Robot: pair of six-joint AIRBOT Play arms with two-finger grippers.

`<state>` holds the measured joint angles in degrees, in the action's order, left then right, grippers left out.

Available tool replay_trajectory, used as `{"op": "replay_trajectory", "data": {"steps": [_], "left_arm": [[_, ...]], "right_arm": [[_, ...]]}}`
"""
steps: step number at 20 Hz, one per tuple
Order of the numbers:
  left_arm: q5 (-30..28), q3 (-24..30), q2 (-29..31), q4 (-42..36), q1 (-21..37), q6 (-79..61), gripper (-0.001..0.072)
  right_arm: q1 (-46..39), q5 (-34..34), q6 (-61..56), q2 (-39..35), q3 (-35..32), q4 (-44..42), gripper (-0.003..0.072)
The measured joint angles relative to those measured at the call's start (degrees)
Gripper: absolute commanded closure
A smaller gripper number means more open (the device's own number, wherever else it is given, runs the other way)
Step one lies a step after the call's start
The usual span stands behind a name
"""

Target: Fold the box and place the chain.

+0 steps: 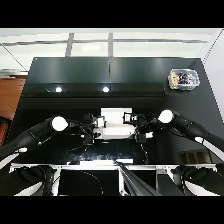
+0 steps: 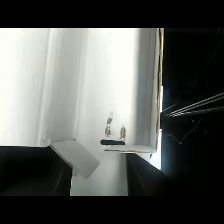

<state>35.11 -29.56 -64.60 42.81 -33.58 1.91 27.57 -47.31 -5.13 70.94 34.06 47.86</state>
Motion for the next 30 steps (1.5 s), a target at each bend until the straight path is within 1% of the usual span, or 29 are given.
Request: {"op": "replay_trajectory", "data": {"steps": [5,8,9,10,15,18,19,20,21,29,30], "left_arm": [[2.6,0.0,0.0,-3.0,0.0,0.0,0.0356],[3.0,0.0,-0.1,-4.3,0.0,0.0,0.0356],[3.0,0.0,-0.2,-5.1,0.0,0.0,0.0407],[3.0,0.0,-0.3,-5.9,0.0,0.0,0.0510],[2.3,0.0,-2.1,-9.1,0.0,0.0,0.0510],[2.1,0.0,-2.6,-9.9,0.0,0.0,0.0498],[2.1,0.0,-2.7,-10.1,0.0,0.0,0.0455],[2.2,0.0,-2.8,-10.3,-0.1,0.0,0.0442],[2.3,0.0,-2.8,-10.3,-0.2,0.0,0.0398],[0.5,0.0,-2.9,-10.5,-2.6,0.0,0.0386],[0.3,0.0,-2.9,-10.5,-2.8,0.0,0.0275]], "right_arm": [[0.0,-0.2,0.1,0.0,0.0,0.2,0.0213],[0.0,-0.2,0.0,0.0,0.0,0.1,0.0213],[0.0,-0.2,0.0,0.0,0.0,0.0,0.0213],[0.0,-0.1,0.0,0.0,0.0,0.0,0.0213],[0.0,0.0,0.0,0.0,0.0,0.0,0.0212],[0.0,0.0,0.0,0.0,0.0,0.0,0.0213],[0.0,0.0,0.0,0.0,0.0,0.0,0.0213],[0.0,0.0,0.0,0.0,0.0,0.0,0.0213],[0.0,0.0,0.0,0.0,0.0,0.0,0.0213],[0.0,0.0,0.0,0.0,0.0,0.0,0.0213],[0.0,0.0,0.0,0.0,0.0,0.0,0.0213]]}}
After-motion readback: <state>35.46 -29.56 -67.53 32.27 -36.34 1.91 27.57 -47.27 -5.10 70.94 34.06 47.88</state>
